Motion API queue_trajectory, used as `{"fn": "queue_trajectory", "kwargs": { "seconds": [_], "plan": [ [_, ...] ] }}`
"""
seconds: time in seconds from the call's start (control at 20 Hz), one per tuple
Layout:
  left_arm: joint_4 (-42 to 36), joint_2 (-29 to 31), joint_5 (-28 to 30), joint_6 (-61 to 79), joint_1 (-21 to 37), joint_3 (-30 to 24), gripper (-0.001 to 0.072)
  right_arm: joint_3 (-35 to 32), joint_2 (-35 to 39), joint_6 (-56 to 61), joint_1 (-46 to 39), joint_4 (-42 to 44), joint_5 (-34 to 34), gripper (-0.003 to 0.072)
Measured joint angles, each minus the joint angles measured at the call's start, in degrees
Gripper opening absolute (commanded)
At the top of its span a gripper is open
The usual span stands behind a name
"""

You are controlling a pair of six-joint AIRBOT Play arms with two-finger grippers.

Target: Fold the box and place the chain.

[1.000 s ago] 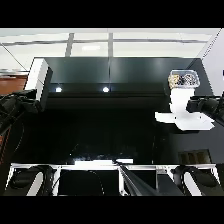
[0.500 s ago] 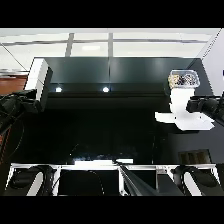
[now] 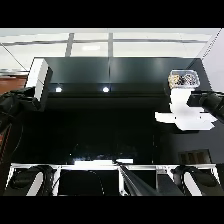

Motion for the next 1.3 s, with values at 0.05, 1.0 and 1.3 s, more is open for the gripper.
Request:
{"fn": "queue_trajectory", "kwargs": {
  "seconds": [0.05, 1.0, 1.3],
  "plan": [
    [-0.81, -0.42, 0.42, 0.0, -0.02, -0.24, 0.0027, 0.0, -0.94, 0.0, -0.07, 0.35, -1.14, 0.0016],
    [-11.91, -18.25, 1.05, 0.15, -2.08, 0.09, 0.0709, 30.8, -44.02, -0.2, -44.7, -1.6, 19.52, 0.0717],
    [-11.85, -18.47, 1.05, 0.42, -2.08, 0.09, 0.0709, 33.4, -50.03, -14.73, -41.38, -4.52, 28.87, 0.0717]
  ]
}}
